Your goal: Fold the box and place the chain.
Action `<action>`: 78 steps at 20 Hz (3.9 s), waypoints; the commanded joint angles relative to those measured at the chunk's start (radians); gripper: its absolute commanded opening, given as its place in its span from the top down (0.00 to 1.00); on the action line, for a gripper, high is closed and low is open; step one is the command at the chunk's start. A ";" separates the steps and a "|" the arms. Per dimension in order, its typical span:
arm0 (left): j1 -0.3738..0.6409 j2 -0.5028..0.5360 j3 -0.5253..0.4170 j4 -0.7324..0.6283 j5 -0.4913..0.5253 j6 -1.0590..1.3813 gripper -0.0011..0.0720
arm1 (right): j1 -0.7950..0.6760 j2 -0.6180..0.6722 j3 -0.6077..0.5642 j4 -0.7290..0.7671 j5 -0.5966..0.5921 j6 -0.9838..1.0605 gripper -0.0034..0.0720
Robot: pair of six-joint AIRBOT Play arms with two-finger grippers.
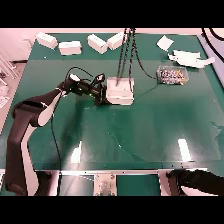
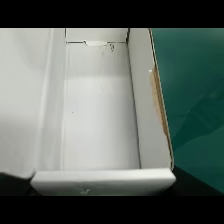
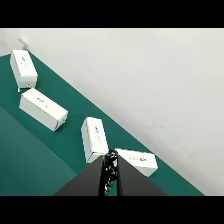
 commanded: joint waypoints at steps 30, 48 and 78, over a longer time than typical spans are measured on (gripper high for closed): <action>0.000 0.000 0.001 0.000 -0.003 0.000 0.27 | -0.064 -0.137 -0.643 0.156 0.009 0.254 0.95; 0.001 0.000 0.001 0.000 0.000 0.000 0.27 | -0.017 0.064 -0.426 -0.036 0.020 0.248 0.95; 0.001 0.000 0.001 0.000 0.000 0.000 0.27 | 0.075 0.101 -0.294 -0.330 0.237 0.245 0.95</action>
